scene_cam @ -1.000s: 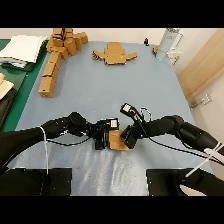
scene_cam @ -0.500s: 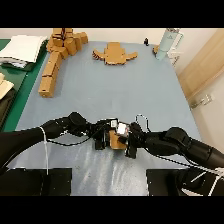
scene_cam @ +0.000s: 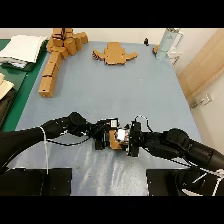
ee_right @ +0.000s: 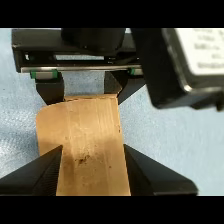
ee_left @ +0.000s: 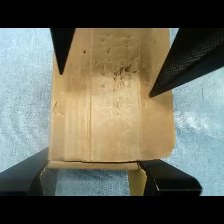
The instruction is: Fold the box.
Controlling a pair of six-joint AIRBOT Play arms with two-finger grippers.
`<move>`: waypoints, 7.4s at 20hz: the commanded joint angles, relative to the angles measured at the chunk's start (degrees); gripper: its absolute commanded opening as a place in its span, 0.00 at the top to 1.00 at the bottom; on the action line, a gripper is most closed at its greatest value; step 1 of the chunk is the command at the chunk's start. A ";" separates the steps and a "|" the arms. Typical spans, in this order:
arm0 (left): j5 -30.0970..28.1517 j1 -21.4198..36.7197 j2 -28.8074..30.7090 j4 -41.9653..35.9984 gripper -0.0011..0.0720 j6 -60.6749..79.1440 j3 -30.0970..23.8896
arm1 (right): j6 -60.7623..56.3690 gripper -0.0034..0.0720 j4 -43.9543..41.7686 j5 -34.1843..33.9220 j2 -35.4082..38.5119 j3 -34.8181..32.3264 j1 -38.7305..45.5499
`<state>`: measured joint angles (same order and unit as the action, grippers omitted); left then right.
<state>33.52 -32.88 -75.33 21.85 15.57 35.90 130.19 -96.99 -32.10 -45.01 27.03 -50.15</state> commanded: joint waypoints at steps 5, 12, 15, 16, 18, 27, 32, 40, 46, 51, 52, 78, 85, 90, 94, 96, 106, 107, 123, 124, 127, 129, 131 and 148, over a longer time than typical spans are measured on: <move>0.00 0.04 -0.02 0.02 0.27 0.00 0.00 | 1.49 0.17 2.10 -0.81 -1.11 -0.22 -3.56; -0.02 0.04 -0.02 0.00 0.27 0.02 0.00 | 3.87 0.19 5.46 2.97 -4.20 -0.20 -3.56; -0.02 0.04 -0.02 0.00 0.27 0.02 0.00 | 3.87 0.23 7.50 3.56 -4.20 -0.20 -3.56; -0.02 0.04 -0.02 0.02 0.27 0.02 0.00 | 3.87 0.35 7.50 3.37 -4.17 -0.20 -3.56; -0.02 0.04 -0.02 0.00 0.27 0.00 0.00 | 3.89 0.40 7.50 2.97 -4.20 -0.20 -3.56; -0.02 0.04 -0.02 0.02 0.27 0.02 0.00 | 3.85 0.43 7.82 2.95 -3.28 -0.20 -5.57; -0.02 0.04 -0.02 0.00 0.27 0.02 0.00 | 3.78 0.70 9.79 2.51 -2.64 -0.20 -5.57; -0.02 0.04 -0.02 0.02 0.27 0.02 0.00 | 3.78 0.31 9.29 1.88 -0.59 -0.20 -5.57; -0.02 0.04 -0.02 0.02 0.27 0.02 0.00 | 3.80 0.26 8.26 1.18 -3.26 -0.20 -5.57; -0.02 0.04 -0.02 0.02 0.27 0.02 0.00 | 3.78 0.29 11.19 1.75 -4.85 -0.17 -5.57; -0.02 0.04 -0.02 0.00 0.27 0.00 0.00 | 3.74 0.29 12.37 2.12 -4.66 -0.17 -5.57; -0.02 0.04 -0.02 0.00 0.27 0.00 0.00 | 3.85 0.18 9.40 2.40 -1.99 0.11 -5.66; -0.02 0.04 -0.02 0.02 0.27 0.00 0.00 | 3.82 0.18 10.34 3.56 -3.98 0.09 -5.66; -0.02 0.04 -0.02 0.00 0.27 0.02 0.00 | 3.85 0.18 9.92 3.13 -4.04 0.07 -5.68; -0.02 0.04 -0.02 0.00 0.27 0.02 0.00 | 4.50 0.18 10.12 3.13 -4.11 -0.48 -5.68; -0.02 0.04 -0.02 0.00 0.27 0.00 0.00 | 4.48 0.19 12.07 3.37 -4.11 -0.48 -5.68; -0.02 0.04 -0.02 0.00 0.27 0.00 0.00 | 4.44 0.61 14.49 3.76 -2.21 -0.42 -5.70; -0.02 0.04 -0.02 0.00 0.27 0.02 0.00 | 4.44 0.61 14.49 3.76 -1.73 -0.44 -5.70; -0.02 0.04 -0.02 0.02 0.27 0.02 0.00 | 4.46 0.80 13.44 3.32 -0.61 0.24 -5.68; -0.02 0.04 -0.02 0.02 0.27 0.02 0.00 | 4.44 0.80 13.44 3.30 -0.50 0.24 -5.68; -0.02 0.04 -0.02 0.00 0.27 0.02 0.00 | 4.44 0.80 13.44 3.15 -0.50 0.24 -5.68; -0.02 0.04 -0.02 0.00 0.27 0.02 0.00 | 4.44 0.80 13.42 3.10 -0.50 0.22 -5.68; -0.02 0.04 -0.02 0.00 0.27 0.02 0.00 | 4.44 0.80 13.38 3.06 -0.50 0.22 -5.68; -0.02 0.04 -0.02 0.00 0.27 0.02 0.00 | 4.48 0.87 6.51 -1.44 -0.50 0.15 -5.68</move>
<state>33.65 -32.91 -75.33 21.82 15.64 35.90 134.65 -89.32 -32.18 -45.56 27.22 -55.81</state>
